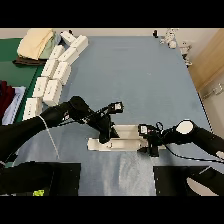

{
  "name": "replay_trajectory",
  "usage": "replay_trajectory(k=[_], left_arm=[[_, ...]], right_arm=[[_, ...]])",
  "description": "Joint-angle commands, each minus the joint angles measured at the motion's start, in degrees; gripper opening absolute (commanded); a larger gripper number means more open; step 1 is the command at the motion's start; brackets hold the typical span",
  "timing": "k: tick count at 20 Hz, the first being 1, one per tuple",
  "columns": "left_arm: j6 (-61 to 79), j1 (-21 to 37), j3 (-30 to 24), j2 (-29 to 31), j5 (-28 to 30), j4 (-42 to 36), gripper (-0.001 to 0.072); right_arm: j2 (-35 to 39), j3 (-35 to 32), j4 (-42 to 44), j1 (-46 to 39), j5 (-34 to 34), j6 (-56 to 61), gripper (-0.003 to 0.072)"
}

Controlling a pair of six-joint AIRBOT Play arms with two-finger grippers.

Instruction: Fold the box.

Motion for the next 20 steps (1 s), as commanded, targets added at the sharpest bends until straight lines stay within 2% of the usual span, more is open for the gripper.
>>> replay_trajectory(k=[1,16,17,18,19,20], left_arm=[[0.0,0.0,0.0,0.0,0.1,0.0,0.0011],[-3.4,0.0,0.0,0.0,0.5,-0.8,0.0015],[-4.3,0.0,0.1,0.0,0.4,-0.8,0.0195],[-4.9,0.1,0.1,0.0,0.6,-0.8,0.0471],[-7.0,0.1,0.1,0.0,1.0,-0.8,0.0501],[-7.5,0.1,0.1,0.1,1.1,-0.8,0.0502]], right_arm=[[0.1,0.1,0.5,0.0,-0.4,0.0,0.0526],[0.1,0.0,0.4,0.0,-0.4,0.0,0.0526],[0.1,0.0,0.4,0.0,-0.4,0.0,0.0526],[0.1,0.0,0.4,0.0,-0.4,0.0,0.0526],[0.1,0.0,0.4,0.0,-0.4,0.0,0.0526],[0.1,0.0,0.4,0.0,-0.4,0.0,0.0526]])
